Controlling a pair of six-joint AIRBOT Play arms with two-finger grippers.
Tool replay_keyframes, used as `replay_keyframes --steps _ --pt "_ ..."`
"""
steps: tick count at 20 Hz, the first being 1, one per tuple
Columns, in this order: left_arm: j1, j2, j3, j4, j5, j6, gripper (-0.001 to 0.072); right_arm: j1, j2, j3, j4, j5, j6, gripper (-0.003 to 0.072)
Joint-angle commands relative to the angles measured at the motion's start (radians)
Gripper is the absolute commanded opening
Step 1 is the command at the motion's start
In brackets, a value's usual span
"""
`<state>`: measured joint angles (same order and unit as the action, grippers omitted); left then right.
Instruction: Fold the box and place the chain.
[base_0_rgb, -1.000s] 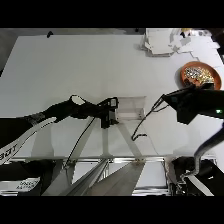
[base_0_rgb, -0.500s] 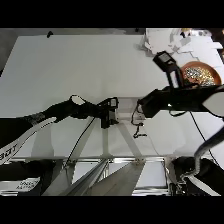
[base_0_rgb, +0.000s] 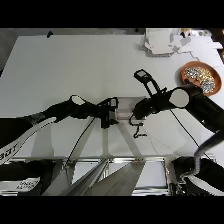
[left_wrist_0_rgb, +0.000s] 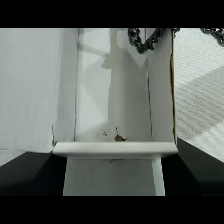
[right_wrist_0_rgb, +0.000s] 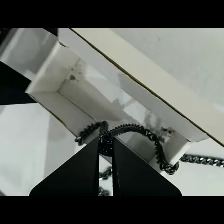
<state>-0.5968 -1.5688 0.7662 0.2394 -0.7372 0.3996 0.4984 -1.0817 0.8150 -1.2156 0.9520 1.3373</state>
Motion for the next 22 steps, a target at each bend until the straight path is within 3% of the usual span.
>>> replay_keyframes --steps 1,2,5,6,9,11,13,17,20,22 --pt "0.001 0.000 0.000 0.000 0.000 0.000 0.0136 0.001 -0.016 -0.058 -0.002 -0.082 0.001 0.0017" --pt "0.001 0.000 0.000 0.000 0.000 0.000 0.0136 0.001 -0.016 -0.064 -0.003 -0.082 0.001 0.0022" --pt "0.001 0.000 0.000 0.000 0.000 0.000 0.0136 0.001 -0.015 -0.070 -0.003 -0.072 0.000 0.0244" --pt "0.001 0.000 0.000 0.000 0.000 0.000 0.0136 0.001 -0.008 -0.070 -0.003 -0.074 0.001 0.0283" --pt "0.001 0.000 0.000 0.000 0.000 0.000 0.0136 0.001 0.085 -0.070 -0.016 0.031 0.016 0.0280" --pt "0.001 0.000 0.000 0.000 0.000 0.000 0.0136 0.001 0.189 -0.071 -0.075 0.122 0.016 0.0196" --pt "0.001 0.000 0.000 0.000 0.000 0.000 0.0136 0.001 0.276 -0.083 -0.116 0.173 -0.002 0.0176" --pt "0.001 0.000 0.000 0.000 0.000 0.000 0.0136 0.001 0.323 -0.224 -0.070 0.171 -0.158 0.0177" --pt "0.001 0.000 0.000 0.000 0.000 0.000 0.0136 0.001 0.323 -0.369 -0.069 0.091 -0.251 0.0183" --pt "0.001 0.000 0.000 0.000 0.000 0.000 0.0136 0.001 0.322 -0.433 -0.064 0.021 -0.337 0.0277"
